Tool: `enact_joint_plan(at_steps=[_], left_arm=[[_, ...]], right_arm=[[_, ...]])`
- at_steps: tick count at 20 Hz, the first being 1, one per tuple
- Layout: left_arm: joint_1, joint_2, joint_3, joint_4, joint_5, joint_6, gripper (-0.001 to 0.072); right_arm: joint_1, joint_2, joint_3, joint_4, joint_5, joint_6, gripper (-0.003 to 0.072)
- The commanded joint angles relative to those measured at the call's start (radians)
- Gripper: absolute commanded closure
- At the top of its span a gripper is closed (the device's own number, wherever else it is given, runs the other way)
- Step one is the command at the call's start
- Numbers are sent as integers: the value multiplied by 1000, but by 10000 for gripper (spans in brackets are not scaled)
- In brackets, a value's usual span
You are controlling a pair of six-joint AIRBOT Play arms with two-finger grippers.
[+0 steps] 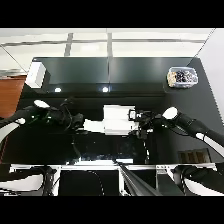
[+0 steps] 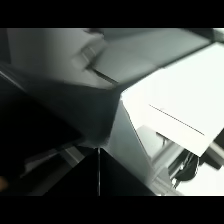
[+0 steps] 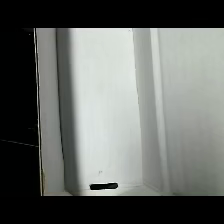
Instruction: Fold the box and place the chain.
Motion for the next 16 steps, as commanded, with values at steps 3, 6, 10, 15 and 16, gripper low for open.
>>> enact_joint_plan(at_steps=[3, 6, 10, 15, 16], left_arm=[[-79, -16, 72, -35, -52, 45, 678], [-39, -16, 141, -36, -164, 45, 311], [-57, -16, 197, -35, -175, 40, 85], [-173, -16, 201, -31, -132, 13, 100], [-189, -16, 201, -30, -119, 3, 102]], right_arm=[[1, -1, 0, 0, 0, 0, 212], [1, -1, 0, 0, 0, 0, 212], [1, -1, 0, 0, 0, 0, 213], [1, -1, 0, 0, 0, 0, 212], [1, -1, 0, 0, 0, 0, 212]])
